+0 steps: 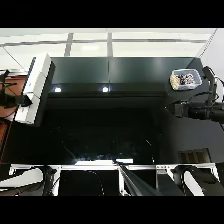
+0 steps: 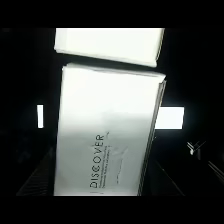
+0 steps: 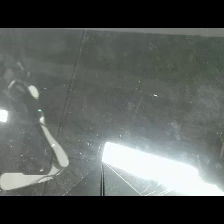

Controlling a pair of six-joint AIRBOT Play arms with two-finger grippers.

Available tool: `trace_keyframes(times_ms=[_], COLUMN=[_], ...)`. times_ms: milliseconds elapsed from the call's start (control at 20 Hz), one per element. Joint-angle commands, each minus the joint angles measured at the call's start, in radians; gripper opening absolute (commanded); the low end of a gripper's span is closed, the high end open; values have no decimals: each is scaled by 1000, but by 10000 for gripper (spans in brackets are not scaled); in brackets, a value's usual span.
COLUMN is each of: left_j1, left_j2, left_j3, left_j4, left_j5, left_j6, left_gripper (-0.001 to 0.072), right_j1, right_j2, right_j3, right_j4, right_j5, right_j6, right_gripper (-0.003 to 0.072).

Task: Fold the box and place the chain.

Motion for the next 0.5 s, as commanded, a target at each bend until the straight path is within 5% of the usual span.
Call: trace_keyframes(times_ms=[0, 150, 200, 250, 300, 450], left_j1=[0, -17, -27, -42, -62, -185], left_j2=[-7, -5, -3, 7, 32, 230], left_j3=[125, 276, 309, 321, 302, 84], left_j4=[-5, -27, -34, -37, -80, -262], left_j5=[-100, -262, -323, -383, -386, -196], left_j6=[-27, -180, -270, -379, -370, -257], left_gripper=[714, 707, 577, 148, 24, 21], right_j1=[0, 0, 0, 0, 2, 53], right_j2=[-1, -1, -1, -1, -1, -2], right_j3=[0, 0, 0, 0, 0, -12], right_j4=[3, 3, 3, 3, 3, -3], right_j5=[-1, -12, -27, -45, -61, -145], right_j6=[0, 0, 0, 0, 0, -11], right_gripper=[14, 14, 14, 14, 14, 14])
